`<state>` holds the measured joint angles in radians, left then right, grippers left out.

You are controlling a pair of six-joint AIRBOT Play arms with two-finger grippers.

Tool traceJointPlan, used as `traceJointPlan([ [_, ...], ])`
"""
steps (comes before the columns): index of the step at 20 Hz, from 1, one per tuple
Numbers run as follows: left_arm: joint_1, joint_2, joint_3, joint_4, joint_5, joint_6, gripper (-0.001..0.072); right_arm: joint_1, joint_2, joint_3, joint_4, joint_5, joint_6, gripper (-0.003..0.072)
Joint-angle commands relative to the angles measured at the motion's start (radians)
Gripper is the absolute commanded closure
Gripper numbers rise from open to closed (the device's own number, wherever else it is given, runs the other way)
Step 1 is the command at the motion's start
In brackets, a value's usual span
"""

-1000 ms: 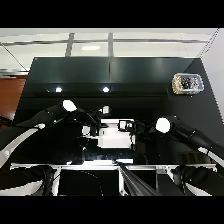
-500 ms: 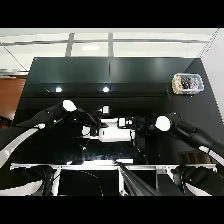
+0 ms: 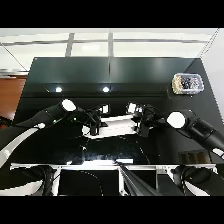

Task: Fold the box and place the chain.

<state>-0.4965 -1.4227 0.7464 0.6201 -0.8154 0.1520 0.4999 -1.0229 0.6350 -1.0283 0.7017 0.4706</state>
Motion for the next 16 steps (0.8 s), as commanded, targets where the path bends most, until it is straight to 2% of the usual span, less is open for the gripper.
traceJointPlan([
  [1, -0.001, 0.0, 0.0, 0.0, -0.008, 0.0, 0.0681, -0.03, 0.01, -0.009, 0.056, 0.005, -0.077, 0.001],
  [7, -0.001, 0.0, 0.0, 0.0, -0.006, 0.0, 0.0681, -0.028, -0.059, -0.045, 0.373, 0.031, -0.383, 0.001],
  [10, -0.001, 0.0, 0.0, 0.0, -0.005, 0.001, 0.0681, -0.028, -0.109, -0.046, 0.405, 0.04, -0.443, 0.0009],
  [13, 0.0, 0.0, 0.0, 0.0, 0.003, 0.0, 0.0681, -0.027, -0.165, -0.048, 0.411, 0.1, -0.442, 0.0009],
  [16, 0.0, 0.0, 0.0, 0.0, 0.003, 0.0, 0.0681, -0.027, -0.17, -0.078, 0.401, 0.078, -0.47, 0.001],
])
